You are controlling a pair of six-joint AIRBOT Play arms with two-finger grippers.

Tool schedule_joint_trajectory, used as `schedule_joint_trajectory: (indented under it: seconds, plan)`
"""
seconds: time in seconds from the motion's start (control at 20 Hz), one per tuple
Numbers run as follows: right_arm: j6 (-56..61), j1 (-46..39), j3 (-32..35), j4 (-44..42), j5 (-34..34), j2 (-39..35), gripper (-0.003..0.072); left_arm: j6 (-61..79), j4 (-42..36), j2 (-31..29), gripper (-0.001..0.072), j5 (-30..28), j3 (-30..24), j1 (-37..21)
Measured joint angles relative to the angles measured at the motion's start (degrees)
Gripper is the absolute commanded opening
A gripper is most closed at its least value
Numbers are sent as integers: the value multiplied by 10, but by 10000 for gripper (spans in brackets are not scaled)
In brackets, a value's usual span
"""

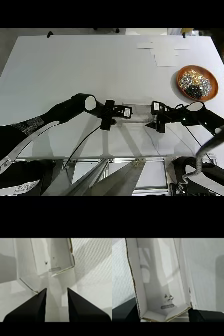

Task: Fold the box and place the chain.

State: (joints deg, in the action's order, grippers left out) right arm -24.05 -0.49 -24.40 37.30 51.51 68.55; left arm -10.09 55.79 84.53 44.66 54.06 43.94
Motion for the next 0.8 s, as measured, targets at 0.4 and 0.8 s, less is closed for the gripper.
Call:
schedule_joint_trajectory:
  seconds: [0.4, 0.8]
  plan:
    - [-1, 0, 0, 0, 3, 0, 415, -79, 24, -1, 269, 20, 0, -14]
    - [-1, 0, 0, 0, 2, 0, 415, -46, 31, -2, 275, 30, 0, -32]
